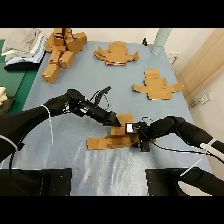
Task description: Fold the box.
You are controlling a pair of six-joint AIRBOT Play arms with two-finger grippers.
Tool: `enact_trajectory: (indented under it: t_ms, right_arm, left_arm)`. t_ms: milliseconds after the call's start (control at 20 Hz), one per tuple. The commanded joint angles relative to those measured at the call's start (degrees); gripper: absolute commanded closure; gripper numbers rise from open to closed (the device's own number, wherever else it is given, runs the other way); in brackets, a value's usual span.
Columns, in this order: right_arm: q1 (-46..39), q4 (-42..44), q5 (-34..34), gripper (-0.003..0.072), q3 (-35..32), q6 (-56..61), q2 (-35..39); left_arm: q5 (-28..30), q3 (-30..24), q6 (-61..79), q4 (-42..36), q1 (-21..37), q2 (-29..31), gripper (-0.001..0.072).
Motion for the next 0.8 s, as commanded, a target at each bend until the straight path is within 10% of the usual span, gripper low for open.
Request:
enact_trajectory:
  t_ms: [0,750]
  right_arm:
    - [0.04,-0.02,0.02,0.0202,0.07,-0.02,0.0]
    - [0.04,-0.24,0.0,0.0202,0.07,-0.02,0.0]
  left_arm:
    - [5.01,0.02,-9.09,8.41,-0.17,-2.89,0.0699]
    - [3.48,1.07,-7.02,11.23,-0.17,-1.31,0.07]
